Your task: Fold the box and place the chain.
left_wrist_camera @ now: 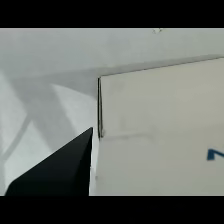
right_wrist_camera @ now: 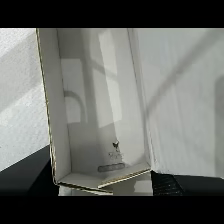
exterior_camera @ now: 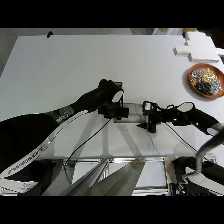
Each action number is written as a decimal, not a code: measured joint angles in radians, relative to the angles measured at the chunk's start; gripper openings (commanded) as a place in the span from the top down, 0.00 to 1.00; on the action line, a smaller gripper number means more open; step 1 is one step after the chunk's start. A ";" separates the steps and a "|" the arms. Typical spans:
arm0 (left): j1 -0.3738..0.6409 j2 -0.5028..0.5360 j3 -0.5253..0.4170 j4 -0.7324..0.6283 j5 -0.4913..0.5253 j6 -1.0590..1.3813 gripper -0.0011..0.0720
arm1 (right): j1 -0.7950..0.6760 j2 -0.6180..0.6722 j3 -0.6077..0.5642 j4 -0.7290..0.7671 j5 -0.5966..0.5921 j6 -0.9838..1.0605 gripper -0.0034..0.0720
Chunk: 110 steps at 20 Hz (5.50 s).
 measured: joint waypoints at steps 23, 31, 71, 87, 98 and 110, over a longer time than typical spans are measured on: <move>0.064 0.072 0.029 -0.048 -0.132 0.118 0.34 | 0.000 0.000 0.000 0.000 -0.001 0.000 0.54; 0.211 0.323 -0.069 -0.107 -0.192 0.828 0.17 | 0.000 0.000 0.000 0.000 0.000 0.000 0.54; 0.270 0.216 -0.658 -1.000 0.548 2.556 0.03 | 0.000 0.000 0.000 -0.001 0.002 0.000 0.54; 0.255 0.200 -0.659 -1.023 0.560 2.557 0.61 | 0.000 0.000 0.000 -0.001 0.001 0.000 0.54; 0.255 0.200 -0.659 -1.023 0.560 2.557 0.61 | 0.000 0.000 0.000 0.000 0.000 0.000 0.57; 0.254 0.199 -0.660 -1.025 0.555 2.554 0.61 | 0.000 0.051 -0.001 -0.053 0.004 0.064 0.06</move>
